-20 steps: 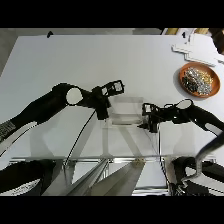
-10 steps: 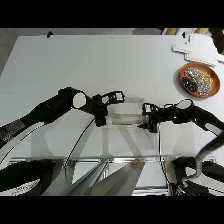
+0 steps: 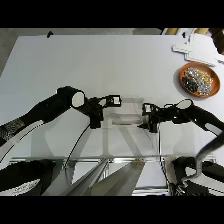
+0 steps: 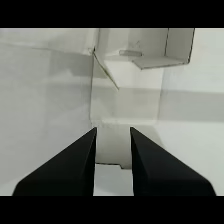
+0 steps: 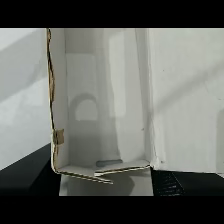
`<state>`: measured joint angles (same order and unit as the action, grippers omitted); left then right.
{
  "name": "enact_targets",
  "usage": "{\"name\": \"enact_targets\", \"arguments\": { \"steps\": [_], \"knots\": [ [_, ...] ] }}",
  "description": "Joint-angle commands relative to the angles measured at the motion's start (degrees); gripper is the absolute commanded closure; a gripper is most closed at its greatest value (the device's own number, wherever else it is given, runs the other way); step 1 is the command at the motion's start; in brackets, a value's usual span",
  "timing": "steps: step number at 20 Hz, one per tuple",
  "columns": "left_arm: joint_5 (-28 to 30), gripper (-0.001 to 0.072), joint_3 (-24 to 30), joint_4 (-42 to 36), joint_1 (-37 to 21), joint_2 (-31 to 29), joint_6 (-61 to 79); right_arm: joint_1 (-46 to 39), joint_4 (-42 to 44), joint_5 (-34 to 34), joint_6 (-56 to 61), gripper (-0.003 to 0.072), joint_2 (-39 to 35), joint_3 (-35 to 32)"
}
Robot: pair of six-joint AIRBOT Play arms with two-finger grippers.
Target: Fold the box and place the chain.
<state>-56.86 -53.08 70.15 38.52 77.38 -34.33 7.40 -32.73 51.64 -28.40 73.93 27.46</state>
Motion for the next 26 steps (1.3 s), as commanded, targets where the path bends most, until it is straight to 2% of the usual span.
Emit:
{"name": "enact_targets", "arguments": {
  "steps": [1, 5, 9, 15, 18, 21, 26],
  "knots": [
    [1.79, 0.0469, 0.39, -1.97, -0.76, 0.07, 13.97, -0.02, 0.02, 0.0, 0.02, 0.0285, -0.02, 0.04],
    [3.89, 0.0444, 0.63, -8.92, -0.44, 2.12, 27.04, -0.02, 0.0, 0.0, 0.02, 0.0285, -0.02, 0.04],
    [3.98, 0.0444, 0.74, -8.85, -0.15, 4.24, 27.04, -0.02, 0.02, 0.0, 0.02, 0.0285, 0.0, 0.04],
    [5.22, 0.0466, 0.74, -11.08, 2.73, 4.35, 27.04, -0.02, 0.0, 0.0, 0.02, 0.0285, 0.0, 0.04],
    [8.17, 0.047, 0.74, -11.72, 3.06, 4.35, 26.99, -0.02, 0.0, 0.0, 0.02, 0.0285, -0.02, 0.04],
    [11.39, 0.0571, 0.74, -14.38, 3.15, 4.37, 26.99, -0.02, 0.02, 0.0, 0.02, 0.0285, -0.02, 0.04],
    [13.27, 0.058, 0.74, -16.87, 4.63, 6.54, 26.97, -0.02, 0.02, 0.02, 0.02, 0.0285, -0.02, 0.04]
  ]
}}
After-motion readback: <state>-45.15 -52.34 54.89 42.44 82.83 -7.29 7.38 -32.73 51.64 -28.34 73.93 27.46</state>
